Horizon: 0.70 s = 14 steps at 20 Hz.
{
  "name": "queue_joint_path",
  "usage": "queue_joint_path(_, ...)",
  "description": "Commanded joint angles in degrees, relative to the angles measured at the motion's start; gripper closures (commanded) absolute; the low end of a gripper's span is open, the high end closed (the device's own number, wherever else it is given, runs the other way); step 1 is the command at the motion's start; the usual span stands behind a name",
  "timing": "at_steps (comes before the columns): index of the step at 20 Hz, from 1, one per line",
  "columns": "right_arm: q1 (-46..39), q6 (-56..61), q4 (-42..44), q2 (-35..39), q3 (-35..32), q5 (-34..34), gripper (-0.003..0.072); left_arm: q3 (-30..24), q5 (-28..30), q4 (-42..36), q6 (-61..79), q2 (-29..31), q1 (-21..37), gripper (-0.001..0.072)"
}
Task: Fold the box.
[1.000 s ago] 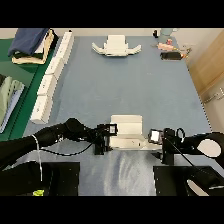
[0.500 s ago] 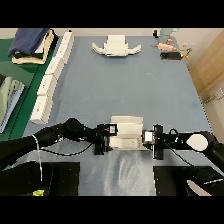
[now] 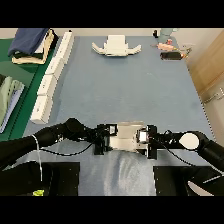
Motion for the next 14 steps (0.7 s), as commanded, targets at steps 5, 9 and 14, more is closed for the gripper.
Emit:
queue_joint_path(5,0.44,6.86,-2.73,-0.13,1.70,1.75,0.0047,0.02,0.04,0.00,-0.02,0.04,0.02,0.0298)
queue_joint_path(9,0.42,29.79,-22.01,5.29,4.87,13.90,0.0600,0.00,0.04,0.00,-0.02,0.04,0.02,0.0298)
queue_joint_path(14,0.37,87.86,-55.47,12.50,10.21,27.06,0.0682,0.02,0.04,0.00,-0.02,0.04,0.02,0.0298)
